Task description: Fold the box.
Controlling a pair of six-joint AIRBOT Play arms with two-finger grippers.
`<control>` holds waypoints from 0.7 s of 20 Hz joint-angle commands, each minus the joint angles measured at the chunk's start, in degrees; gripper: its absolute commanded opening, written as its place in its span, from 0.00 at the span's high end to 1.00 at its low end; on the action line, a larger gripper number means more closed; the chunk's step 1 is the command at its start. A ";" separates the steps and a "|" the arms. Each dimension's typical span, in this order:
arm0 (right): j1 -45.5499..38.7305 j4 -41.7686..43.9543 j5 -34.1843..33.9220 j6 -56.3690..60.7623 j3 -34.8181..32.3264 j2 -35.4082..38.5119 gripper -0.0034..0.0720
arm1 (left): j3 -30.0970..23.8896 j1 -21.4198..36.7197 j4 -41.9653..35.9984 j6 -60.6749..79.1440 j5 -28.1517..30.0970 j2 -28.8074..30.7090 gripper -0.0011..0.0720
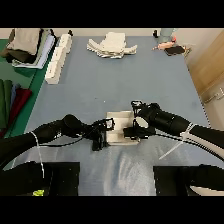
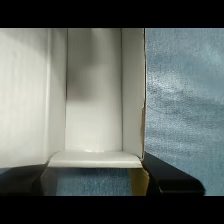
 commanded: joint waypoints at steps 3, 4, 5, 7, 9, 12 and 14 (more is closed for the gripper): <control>0.42 -1.57 0.55 3.93 0.20 -0.42 0.92 | 0.00 -0.02 0.02 0.04 0.00 0.00 0.27; 0.44 -1.57 0.55 3.96 0.20 -0.42 0.95 | 0.00 -0.02 0.02 0.04 0.00 0.00 0.27; 0.44 -1.40 0.66 3.93 0.20 -0.42 0.95 | 0.00 -0.02 0.02 0.04 0.00 0.00 0.27; 0.44 -0.92 0.72 3.93 0.20 -0.42 0.95 | 0.00 -0.02 0.02 0.04 0.00 0.00 0.27; 0.85 -0.66 0.35 3.85 0.28 -0.37 0.91 | 0.00 -0.02 0.02 0.04 0.00 0.00 0.27; 1.44 0.00 1.86 2.75 1.31 0.07 0.53 | 0.00 -0.02 0.02 0.04 0.02 0.00 0.27; 1.42 -0.04 4.66 2.16 2.25 0.79 0.37 | 0.00 -0.02 0.02 0.04 -0.02 0.00 0.27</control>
